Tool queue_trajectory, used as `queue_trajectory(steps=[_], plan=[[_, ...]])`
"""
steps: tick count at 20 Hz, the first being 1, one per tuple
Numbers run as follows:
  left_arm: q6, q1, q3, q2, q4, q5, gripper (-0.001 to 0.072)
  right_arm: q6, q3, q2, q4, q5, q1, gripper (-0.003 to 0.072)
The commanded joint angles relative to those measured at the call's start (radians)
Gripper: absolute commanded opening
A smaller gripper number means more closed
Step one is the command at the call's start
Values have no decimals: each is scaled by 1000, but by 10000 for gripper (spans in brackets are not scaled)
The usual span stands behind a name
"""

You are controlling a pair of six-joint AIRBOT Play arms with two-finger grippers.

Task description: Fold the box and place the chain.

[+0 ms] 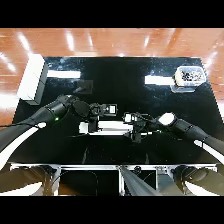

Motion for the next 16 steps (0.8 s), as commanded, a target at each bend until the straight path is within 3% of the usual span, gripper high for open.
queue_trajectory(steps=[1, 5, 8, 10, 11, 12, 13, 16], plan=[[-141, 3, 1, 37, 77, 2, 643, 0, 0, 0, -2, 0, 0, 537], [-319, 34, 1, 132, 240, 72, 642, 0, 0, 0, -2, -1, 0, 537], [-485, 117, 1, 203, 269, 203, 631, 0, 0, 0, -3, -1, 0, 538], [-610, 196, 1, 226, 246, 353, 601, 0, 0, 0, -3, -1, 0, 537], [-644, 232, 0, 225, 212, 431, 538, 0, 0, 0, -3, -1, 0, 537], [-666, 269, -3, 225, 148, 502, 362, 0, 0, -1, -3, -1, 0, 537], [-663, 298, -9, 227, 64, 546, 49, 0, 0, 0, -3, -1, 0, 538], [-636, 336, -69, 277, -191, 490, 16, 0, 0, 0, -3, -2, 0, 537]])
